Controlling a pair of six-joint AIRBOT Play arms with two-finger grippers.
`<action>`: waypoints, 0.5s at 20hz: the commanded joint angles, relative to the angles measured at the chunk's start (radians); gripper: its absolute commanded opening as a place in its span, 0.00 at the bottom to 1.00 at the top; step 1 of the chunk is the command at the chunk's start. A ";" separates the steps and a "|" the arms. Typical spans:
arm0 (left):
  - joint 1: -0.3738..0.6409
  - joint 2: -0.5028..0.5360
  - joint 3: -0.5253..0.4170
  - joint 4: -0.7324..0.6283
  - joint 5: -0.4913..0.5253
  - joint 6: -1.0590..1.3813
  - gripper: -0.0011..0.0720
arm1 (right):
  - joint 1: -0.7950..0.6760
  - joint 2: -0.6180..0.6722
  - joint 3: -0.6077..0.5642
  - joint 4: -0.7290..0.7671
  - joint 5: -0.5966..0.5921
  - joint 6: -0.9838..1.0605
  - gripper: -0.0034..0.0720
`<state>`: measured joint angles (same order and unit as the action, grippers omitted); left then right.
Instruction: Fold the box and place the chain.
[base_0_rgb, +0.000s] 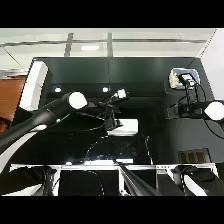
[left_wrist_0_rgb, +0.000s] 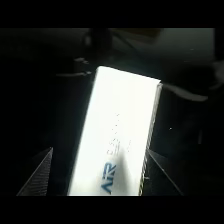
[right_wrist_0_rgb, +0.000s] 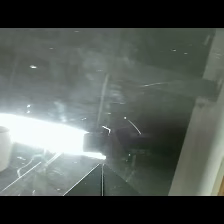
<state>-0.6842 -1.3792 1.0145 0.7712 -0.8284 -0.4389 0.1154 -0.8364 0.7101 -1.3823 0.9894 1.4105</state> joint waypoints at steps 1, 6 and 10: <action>-0.028 -0.115 0.106 0.008 -0.113 -0.022 0.99 | -0.041 0.001 0.000 -0.007 0.000 0.008 0.06; -0.036 -0.130 0.124 0.079 -0.123 -0.064 0.99 | -0.053 0.000 0.000 -0.003 -0.001 0.011 0.06; -0.039 -0.131 0.124 0.089 -0.126 -0.064 0.99 | -0.053 0.000 0.000 -0.001 -0.002 0.028 0.06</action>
<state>-0.7193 -1.5040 1.1328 0.8429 -0.9466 -0.4965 0.0650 -0.8364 0.7101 -1.3861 0.9886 1.4239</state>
